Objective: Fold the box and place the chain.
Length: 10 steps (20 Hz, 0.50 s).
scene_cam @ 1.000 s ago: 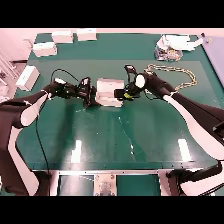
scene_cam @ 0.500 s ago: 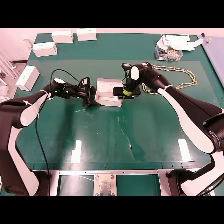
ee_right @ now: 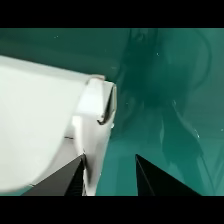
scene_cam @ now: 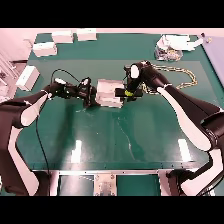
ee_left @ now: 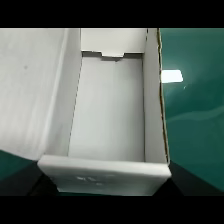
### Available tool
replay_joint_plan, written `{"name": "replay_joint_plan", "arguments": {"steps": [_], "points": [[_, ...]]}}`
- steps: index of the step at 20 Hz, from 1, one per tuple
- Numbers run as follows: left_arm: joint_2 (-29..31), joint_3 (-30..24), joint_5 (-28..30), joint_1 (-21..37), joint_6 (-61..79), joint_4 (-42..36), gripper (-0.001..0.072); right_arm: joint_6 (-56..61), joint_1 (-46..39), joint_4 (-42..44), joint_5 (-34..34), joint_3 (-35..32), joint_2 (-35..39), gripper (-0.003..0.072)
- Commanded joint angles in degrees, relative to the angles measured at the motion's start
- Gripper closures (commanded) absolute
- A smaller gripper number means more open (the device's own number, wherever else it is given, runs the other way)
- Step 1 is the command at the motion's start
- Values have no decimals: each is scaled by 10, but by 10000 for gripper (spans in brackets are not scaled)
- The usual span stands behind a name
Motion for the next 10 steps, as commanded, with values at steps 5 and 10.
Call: {"name": "replay_joint_plan", "arguments": {"steps": [5, 10], "points": [[0, 0, 2, 1, 0, 0, 225, 14, 6, 10, 4, 68, -53, 332], [0, 0, 2, 1, 0, 0, 225, 14, 9, 11, 23, 98, -77, 332]]}}
